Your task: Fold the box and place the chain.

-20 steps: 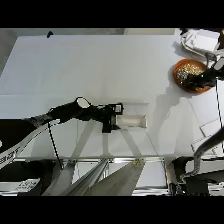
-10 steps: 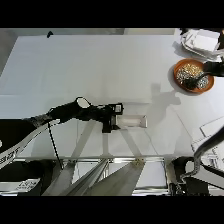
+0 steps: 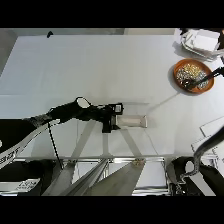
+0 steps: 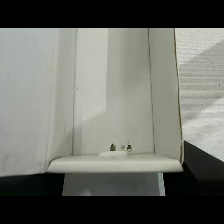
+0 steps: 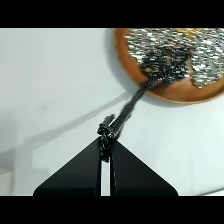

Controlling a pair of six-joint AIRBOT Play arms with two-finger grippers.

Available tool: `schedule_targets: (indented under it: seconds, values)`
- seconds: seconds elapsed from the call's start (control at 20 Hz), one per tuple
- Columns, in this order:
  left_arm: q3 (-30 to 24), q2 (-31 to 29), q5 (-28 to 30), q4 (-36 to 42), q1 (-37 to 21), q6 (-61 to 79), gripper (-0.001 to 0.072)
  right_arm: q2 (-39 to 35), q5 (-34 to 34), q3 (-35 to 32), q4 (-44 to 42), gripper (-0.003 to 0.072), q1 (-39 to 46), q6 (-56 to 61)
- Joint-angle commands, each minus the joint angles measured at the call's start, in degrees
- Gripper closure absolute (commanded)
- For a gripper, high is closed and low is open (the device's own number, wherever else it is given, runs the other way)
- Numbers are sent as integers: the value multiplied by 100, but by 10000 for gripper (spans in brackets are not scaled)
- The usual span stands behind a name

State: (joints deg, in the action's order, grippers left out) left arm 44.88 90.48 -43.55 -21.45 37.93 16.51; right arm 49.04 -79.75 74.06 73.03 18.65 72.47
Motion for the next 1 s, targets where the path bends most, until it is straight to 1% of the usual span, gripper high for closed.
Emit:
schedule_targets:
  seconds: [0.0, 0.2, 0.3, 0.5, 0.7, 0.8, 0.95]
  values:
    - [-2, 0, 0, -2, 2, 2, 346, -793, -688, 2, -859, 671, -2, -55]
    - [-2, 0, 0, -2, 2, 0, 345, -1493, -916, 0, -1292, 671, -2, -26]
    - [-2, 0, 0, -2, 2, 2, 345, -1738, -966, -13, -1690, 671, -2, -26]
    - [-2, 0, 0, 0, 2, 2, 345, -1965, -1071, -15, -2479, 670, -2, -28]
    - [-2, 0, 0, 0, 2, 2, 345, -1987, -1075, -85, -3003, 671, -2, -33]
    - [-2, 0, 0, 0, 2, 0, 346, -1987, -1049, -380, -3333, 671, -2, -105]
    - [-2, 0, 0, 0, 2, 0, 346, -1985, -734, -1193, -3346, 671, -13, -400]
